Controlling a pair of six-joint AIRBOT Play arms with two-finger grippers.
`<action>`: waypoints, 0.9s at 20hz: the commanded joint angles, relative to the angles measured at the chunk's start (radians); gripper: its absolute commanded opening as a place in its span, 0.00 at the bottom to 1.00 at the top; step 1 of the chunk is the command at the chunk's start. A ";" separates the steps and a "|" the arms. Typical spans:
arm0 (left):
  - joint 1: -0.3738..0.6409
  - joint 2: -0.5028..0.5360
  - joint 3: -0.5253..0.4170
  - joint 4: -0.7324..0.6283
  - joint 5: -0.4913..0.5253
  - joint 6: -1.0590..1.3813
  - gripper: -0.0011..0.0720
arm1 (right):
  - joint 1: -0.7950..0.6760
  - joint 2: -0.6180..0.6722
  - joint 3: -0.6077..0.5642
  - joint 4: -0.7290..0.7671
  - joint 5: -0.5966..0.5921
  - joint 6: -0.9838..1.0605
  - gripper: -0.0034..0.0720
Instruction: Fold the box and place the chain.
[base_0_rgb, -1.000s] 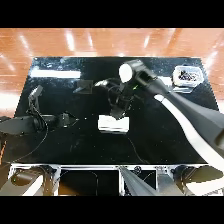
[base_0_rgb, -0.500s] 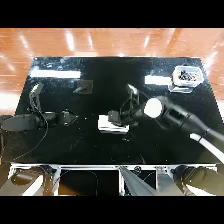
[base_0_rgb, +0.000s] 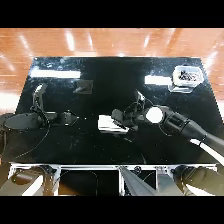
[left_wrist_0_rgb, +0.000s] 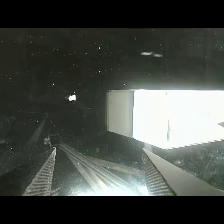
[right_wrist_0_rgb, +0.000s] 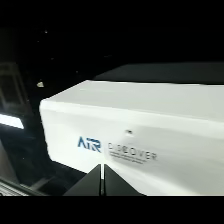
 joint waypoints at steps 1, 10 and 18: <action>0.001 -0.002 0.001 0.000 0.003 0.003 0.88 | -0.024 0.001 -0.004 -0.014 0.079 -0.028 0.09; 0.001 -0.008 0.001 0.000 -0.001 0.003 0.88 | -0.022 -0.011 -0.004 -0.065 0.077 -0.029 0.09; 0.001 -0.008 0.001 0.000 -0.005 0.003 0.88 | -0.022 -0.016 -0.004 -0.090 0.070 -0.042 0.09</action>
